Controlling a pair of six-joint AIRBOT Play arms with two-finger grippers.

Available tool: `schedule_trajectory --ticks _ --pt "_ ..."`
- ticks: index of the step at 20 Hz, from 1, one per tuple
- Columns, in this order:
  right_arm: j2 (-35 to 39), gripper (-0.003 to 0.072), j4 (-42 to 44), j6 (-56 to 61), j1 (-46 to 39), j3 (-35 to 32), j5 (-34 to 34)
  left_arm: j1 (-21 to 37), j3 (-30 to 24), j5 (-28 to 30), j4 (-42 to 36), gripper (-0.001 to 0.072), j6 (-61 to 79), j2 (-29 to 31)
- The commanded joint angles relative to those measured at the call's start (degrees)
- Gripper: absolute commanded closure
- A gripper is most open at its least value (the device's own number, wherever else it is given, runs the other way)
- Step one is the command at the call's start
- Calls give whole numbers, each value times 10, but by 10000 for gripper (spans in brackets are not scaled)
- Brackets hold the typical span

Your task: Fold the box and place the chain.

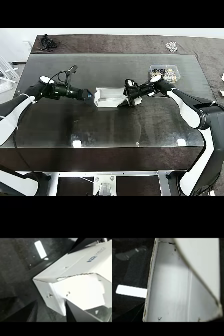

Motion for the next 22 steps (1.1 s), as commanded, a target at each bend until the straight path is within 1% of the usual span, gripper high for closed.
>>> schedule_trajectory --ticks 1,4,8,14,16,19,21,22 --pt "0 187 0 0 0 0 0 -1 2 -11 -18 322 0 0" --pt "0 187 0 0 0 0 0 -5 2 -9 -17 322 -26 0" --pt "0 187 0 0 0 0 0 -21 2 13 -16 323 -70 0" --pt "0 187 0 0 0 0 0 -26 2 14 -8 322 -138 1" --pt "0 187 0 0 0 0 0 -39 11 23 33 322 -198 1" --pt "0 187 0 0 0 0 0 -59 49 18 136 322 -297 1" --pt "0 187 0 0 0 0 0 -63 65 6 159 322 -328 1" --pt "0 187 0 0 0 0 0 -63 68 4 158 322 -335 1"
